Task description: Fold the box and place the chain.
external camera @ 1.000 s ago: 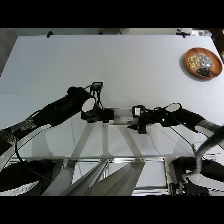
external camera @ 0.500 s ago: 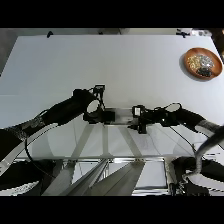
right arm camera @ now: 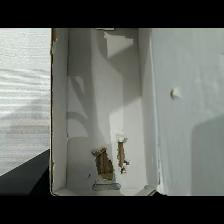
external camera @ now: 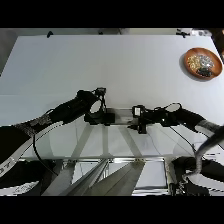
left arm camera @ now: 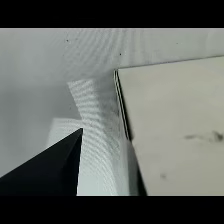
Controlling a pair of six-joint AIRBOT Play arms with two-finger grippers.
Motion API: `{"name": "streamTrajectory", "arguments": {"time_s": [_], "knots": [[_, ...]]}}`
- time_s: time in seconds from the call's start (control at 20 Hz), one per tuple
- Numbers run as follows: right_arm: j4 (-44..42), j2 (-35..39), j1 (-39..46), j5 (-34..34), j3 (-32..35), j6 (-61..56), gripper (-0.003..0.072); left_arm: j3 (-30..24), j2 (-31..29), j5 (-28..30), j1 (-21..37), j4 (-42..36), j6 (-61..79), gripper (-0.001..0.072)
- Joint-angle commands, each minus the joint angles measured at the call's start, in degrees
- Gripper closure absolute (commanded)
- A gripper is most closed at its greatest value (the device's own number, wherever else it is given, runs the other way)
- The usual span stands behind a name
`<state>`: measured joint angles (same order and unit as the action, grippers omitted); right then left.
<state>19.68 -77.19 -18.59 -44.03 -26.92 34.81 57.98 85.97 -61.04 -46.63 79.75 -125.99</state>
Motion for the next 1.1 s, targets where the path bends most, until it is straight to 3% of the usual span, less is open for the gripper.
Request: {"name": "streamTrajectory", "arguments": {"time_s": [0.0, 0.15, 0.2, 0.25, 0.3, 0.55, 0.65, 1.05], "knots": [[0.0, 0.0, 0.0, 0.0, 0.0, 0.0, 0.0283, 0.0, 1.5, 1.6, -0.2, -0.9, 0.2, 0.0298], [0.0, 0.0, 0.0, 0.0, 0.0, 0.0, 0.0283, 0.0, 1.7, 3.4, -0.9, -0.9, 0.2, 0.0398], [0.0, 0.0, 0.0, 0.0, 0.0, 0.0, 0.0283, 0.0, 1.8, 4.0, -1.0, -0.9, 0.2, 0.0452], [0.0, 0.0, 0.0, 0.0, 0.0, 0.0, 0.0283, 0.0, 1.8, 4.4, -1.3, -1.2, 0.3, 0.0558], [0.0, 0.0, 0.0, 0.0, 0.0, 0.0, 0.0283, 0.0, 1.8, 4.9, -1.6, -1.4, 0.2, 0.0597], [0.0, 0.0, 0.0, 0.0, 0.0, 0.0, 0.0283, 0.0, 2.9, 5.7, -2.9, -1.8, -0.1, 0.0642], [0.0, 0.0, 0.0, 0.0, 0.0, 0.0, 0.0283, 0.0, 3.3, 4.6, -2.9, -2.6, -0.5, 0.0703], [0.0, 0.0, 0.0, 0.0, 0.0, 0.0, 0.0283, 0.0, 3.2, 4.6, -2.9, -4.3, -1.6, 0.0693]]}}
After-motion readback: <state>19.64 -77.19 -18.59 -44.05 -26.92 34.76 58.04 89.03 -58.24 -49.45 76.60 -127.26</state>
